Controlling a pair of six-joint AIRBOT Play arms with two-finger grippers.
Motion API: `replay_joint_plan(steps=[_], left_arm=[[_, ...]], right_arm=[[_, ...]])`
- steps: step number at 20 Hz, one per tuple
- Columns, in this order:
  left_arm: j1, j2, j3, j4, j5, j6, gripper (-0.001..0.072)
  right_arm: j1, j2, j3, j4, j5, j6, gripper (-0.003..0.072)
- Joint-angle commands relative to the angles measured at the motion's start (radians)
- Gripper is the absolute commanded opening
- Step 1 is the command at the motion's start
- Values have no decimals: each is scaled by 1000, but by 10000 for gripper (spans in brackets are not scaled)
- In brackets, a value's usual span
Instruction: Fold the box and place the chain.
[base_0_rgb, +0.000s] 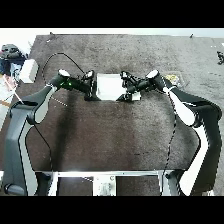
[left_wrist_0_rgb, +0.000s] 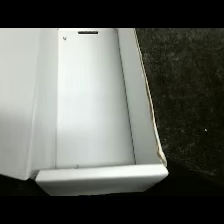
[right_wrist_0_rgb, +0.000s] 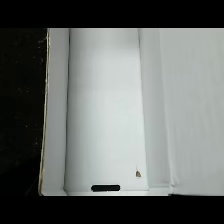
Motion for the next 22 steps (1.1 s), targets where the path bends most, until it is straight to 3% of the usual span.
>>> replay_joint_plan(steps=[1, 22], left_arm=[[-1, -3, 0, 0, -6, 8, 718], [-21, -5, 0, 1, 2, -18, 716]], right_arm=[[0, 0, 1, 0, 0, 0, 467], [0, 0, 1, 0, 0, 0, 467]])
